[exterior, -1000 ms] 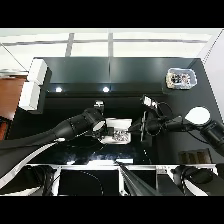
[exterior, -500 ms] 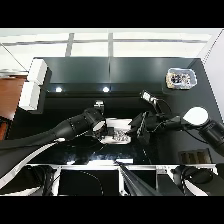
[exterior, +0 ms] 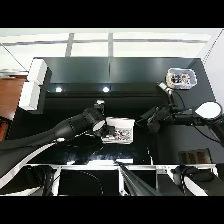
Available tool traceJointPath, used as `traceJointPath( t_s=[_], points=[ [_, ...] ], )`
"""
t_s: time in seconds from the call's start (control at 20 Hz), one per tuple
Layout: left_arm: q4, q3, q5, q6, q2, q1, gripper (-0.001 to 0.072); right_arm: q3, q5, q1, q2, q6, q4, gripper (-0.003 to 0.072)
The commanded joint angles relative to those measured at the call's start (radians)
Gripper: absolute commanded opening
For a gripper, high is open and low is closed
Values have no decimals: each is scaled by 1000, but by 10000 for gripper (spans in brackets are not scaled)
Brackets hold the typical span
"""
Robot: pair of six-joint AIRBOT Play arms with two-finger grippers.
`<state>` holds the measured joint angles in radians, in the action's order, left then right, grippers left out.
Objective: Fold the box and place the chain.
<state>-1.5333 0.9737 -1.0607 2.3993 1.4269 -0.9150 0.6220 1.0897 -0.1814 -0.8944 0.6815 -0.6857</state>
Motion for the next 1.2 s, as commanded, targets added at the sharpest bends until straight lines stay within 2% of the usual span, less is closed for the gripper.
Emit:
traceJointPath(
  t_s=[0.0, 0.1, 0.35, 0.45, 0.55, 0.65, 0.75, 0.85, 1.0, 1.05, 1.1, 1.15],
  points=[
    [-8, 26, -25, -39, -31, 0, 408, 1, 39, 107, 1, 4, -3, 551],
    [-8, 61, -58, -112, -72, 10, 408, 1, 45, 145, 1, 4, -3, 551],
    [-31, 72, -253, -458, -222, 92, 408, 1, 79, 223, 1, 4, -3, 551],
    [-25, 66, -304, -618, -295, 181, 408, 1, 97, 239, 1, 4, -3, 552],
    [29, 46, -309, -773, -371, 290, 408, 1, 106, 242, 1, 4, -3, 552],
    [164, -6, -302, -958, -452, 423, 408, 1, 108, 242, 1, 4, -3, 551],
    [382, -118, -250, -1147, -536, 573, 408, 1, 106, 242, 1, 4, -3, 551],
    [673, -277, -140, -1329, -589, 719, 407, 1, 100, 242, 1, 4, -3, 551],
    [1173, -538, -13, -1752, -566, 884, 407, 1, 100, 242, 0, 4, -3, 551],
    [1255, -590, -5, -1895, -542, 904, 408, 1, 100, 242, 0, 4, -3, 551],
    [1282, -616, -5, -2016, -515, 909, 410, 1, 99, 242, 0, 9, -3, 552],
    [1271, -620, -14, -2125, -486, 902, 492, 1, 92, 242, 0, 27, -4, 551]
  ],
)
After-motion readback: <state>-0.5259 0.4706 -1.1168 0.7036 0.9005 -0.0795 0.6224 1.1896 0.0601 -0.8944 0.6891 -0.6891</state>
